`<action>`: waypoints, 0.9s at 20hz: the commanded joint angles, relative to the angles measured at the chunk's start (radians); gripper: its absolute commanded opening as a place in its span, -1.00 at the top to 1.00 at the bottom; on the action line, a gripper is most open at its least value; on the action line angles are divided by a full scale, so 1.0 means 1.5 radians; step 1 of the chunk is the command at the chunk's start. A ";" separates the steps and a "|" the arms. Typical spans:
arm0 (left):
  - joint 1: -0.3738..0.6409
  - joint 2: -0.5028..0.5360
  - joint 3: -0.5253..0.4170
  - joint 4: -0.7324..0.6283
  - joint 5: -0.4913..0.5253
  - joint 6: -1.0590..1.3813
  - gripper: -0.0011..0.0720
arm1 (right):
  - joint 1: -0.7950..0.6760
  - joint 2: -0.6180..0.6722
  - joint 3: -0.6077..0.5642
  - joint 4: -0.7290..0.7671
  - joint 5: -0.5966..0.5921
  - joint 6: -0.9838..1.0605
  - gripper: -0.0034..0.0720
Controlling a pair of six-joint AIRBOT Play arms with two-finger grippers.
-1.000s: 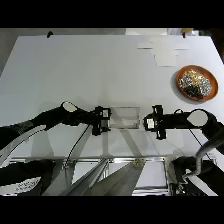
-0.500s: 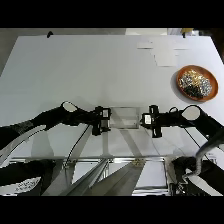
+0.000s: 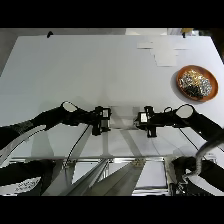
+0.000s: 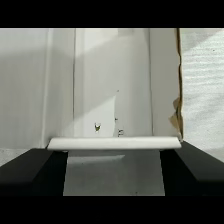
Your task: Fold the box and place the chain.
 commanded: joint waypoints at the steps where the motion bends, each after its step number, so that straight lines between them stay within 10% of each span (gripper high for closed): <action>1: 0.000 0.001 0.001 0.000 0.000 0.000 0.60 | 0.009 -0.011 -0.001 0.019 -0.013 -0.002 0.00; 8: 0.000 0.001 0.000 0.000 0.000 0.000 0.60 | 0.009 0.010 -0.001 -0.035 -0.018 0.082 0.04; 11: 0.000 0.001 0.000 0.000 0.000 0.000 0.60 | 0.009 0.068 -0.001 -0.103 -0.023 0.198 0.69; 18: 0.000 0.001 0.000 0.000 0.000 0.000 0.60 | 0.009 0.207 0.000 -0.220 -0.061 0.449 0.86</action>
